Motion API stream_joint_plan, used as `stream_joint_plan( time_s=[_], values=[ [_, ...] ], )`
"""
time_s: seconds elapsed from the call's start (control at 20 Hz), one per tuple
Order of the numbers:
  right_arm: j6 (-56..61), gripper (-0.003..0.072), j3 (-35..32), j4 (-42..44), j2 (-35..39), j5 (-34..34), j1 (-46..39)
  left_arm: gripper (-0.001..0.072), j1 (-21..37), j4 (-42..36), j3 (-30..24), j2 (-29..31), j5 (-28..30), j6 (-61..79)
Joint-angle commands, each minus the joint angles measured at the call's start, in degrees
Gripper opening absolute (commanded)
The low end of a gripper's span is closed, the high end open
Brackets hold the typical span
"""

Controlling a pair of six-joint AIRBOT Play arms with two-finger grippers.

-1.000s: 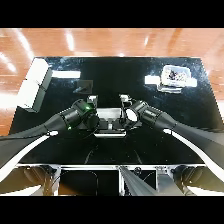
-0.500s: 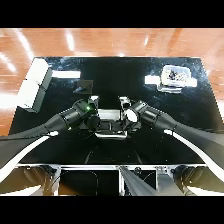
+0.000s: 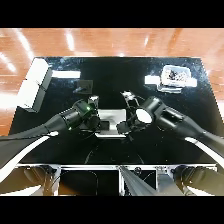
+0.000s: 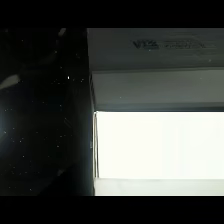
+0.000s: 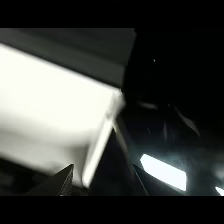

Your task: Fold the box and place the chain.

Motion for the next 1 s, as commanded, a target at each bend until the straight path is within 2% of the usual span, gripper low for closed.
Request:
stream_joint_plan(
  time_s=[0.0, 0.15, 0.35, 0.45, 0.55, 0.7, 0.75, 0.8, 0.95],
  values=[
    [-2.67, 0.0443, 0.0, -3.06, 6.45, 5.95, 0.0, 0.0019, 0.07, 0.22, 0.02, 0.0, 0.11, 0.02],
    [0.17, 0.0442, 0.0, -15.93, 14.34, 8.46, -0.94, 0.0019, 0.07, 0.35, 0.02, 0.0, 0.15, 0.02],
    [-1.46, 0.0443, 0.0, -20.02, 19.37, 12.2, -12.52, 0.0019, 0.07, 0.33, 0.02, 0.0, 0.15, 0.02],
    [-3.56, 0.0443, 0.0, -19.96, 19.12, 7.72, -20.87, 0.0019, 0.07, 0.33, 0.02, 0.0, -0.07, 0.02],
    [-4.37, 0.0443, 0.0, -19.87, 18.34, -0.26, -30.38, 0.0019, 0.04, 0.2, 0.02, 0.0, 0.04, 0.02],
    [-5.55, 0.0444, 0.11, -19.74, 13.73, -12.33, -41.81, 0.0019, -0.02, 0.15, 0.02, 0.0, 0.15, 0.02],
    [-8.0, 0.0471, 0.79, -18.99, 10.91, -15.65, -44.19, 0.0019, -0.04, 0.15, 0.02, 0.0, 0.17, 0.02],
    [-10.38, 0.0661, 2.05, -18.01, 7.8, -17.81, -46.01, 0.002, -0.04, 0.17, 0.02, 0.0, 0.17, 0.02],
    [-13.29, 0.0676, 9.55, -16.83, -4.17, -20.33, -49.62, 0.0019, -0.04, 0.15, 0.02, 0.0, 0.17, 0.02]
  ],
)
